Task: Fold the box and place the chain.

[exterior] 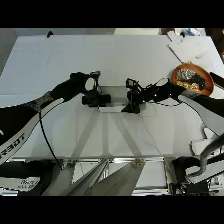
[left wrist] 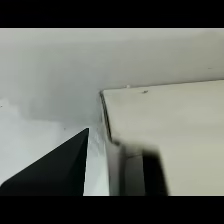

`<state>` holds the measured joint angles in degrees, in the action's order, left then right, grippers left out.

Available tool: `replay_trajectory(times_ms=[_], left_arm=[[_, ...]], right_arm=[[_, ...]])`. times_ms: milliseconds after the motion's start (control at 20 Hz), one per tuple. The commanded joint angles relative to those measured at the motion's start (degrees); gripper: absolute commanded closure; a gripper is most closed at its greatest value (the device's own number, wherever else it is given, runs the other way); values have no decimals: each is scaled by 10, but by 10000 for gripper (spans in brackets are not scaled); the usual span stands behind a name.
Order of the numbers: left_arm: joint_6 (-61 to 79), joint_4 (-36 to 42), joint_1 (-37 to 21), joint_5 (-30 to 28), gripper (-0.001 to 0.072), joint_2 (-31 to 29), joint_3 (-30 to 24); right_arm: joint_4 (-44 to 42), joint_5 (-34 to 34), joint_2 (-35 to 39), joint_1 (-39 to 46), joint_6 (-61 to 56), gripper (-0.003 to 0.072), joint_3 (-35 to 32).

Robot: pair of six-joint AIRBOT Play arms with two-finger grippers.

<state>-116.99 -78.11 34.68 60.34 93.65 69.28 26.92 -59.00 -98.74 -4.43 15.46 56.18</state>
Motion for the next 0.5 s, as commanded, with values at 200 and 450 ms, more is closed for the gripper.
replay_trajectory(times_ms=[200, 450], left_arm=[[83, 16, -30, 88, 316, -54, 0], [316, 85, -107, 153, 316, -86, 0]], right_arm=[[0, 0, 0, 0, 1, 152, 0], [0, 0, 0, 0, 1, 152, 0]])
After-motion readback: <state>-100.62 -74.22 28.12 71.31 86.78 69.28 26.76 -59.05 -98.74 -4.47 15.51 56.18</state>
